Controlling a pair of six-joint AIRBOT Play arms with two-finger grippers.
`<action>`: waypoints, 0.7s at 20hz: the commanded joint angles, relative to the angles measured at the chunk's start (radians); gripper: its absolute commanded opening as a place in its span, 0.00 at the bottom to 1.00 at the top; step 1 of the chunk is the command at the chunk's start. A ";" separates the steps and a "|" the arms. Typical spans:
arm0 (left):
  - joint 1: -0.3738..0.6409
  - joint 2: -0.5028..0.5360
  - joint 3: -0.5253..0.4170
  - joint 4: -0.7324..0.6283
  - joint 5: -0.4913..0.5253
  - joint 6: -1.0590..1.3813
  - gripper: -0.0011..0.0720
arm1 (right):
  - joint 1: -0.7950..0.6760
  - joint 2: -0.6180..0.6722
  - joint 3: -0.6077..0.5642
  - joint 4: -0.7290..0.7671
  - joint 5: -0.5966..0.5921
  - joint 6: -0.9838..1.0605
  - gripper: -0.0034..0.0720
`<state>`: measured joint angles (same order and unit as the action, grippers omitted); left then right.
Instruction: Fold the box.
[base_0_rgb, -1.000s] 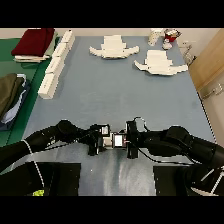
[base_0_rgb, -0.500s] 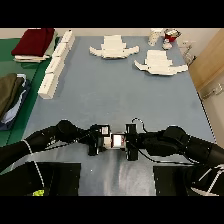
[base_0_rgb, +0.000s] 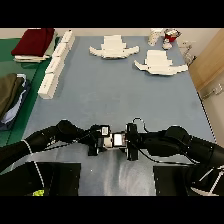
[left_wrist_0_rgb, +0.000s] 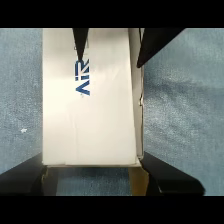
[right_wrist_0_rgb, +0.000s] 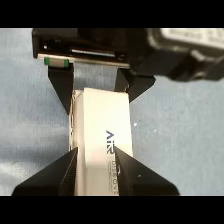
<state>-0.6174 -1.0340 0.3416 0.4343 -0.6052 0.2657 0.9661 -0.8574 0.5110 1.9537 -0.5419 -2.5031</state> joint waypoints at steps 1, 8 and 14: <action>0.000 0.000 0.000 0.000 0.002 -0.001 0.75 | -0.001 0.033 0.001 0.058 0.018 0.016 0.54; 0.000 0.000 0.000 0.000 0.002 -0.001 0.75 | -0.021 0.137 -0.135 0.345 0.216 0.198 0.08; 0.000 0.000 0.000 0.000 0.002 -0.001 0.75 | 0.070 0.170 -0.299 0.354 0.504 0.438 0.05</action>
<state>-0.6174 -1.0340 0.3416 0.4339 -0.6033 0.2649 1.0042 -0.6975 0.2703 2.2818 -0.1623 -2.1654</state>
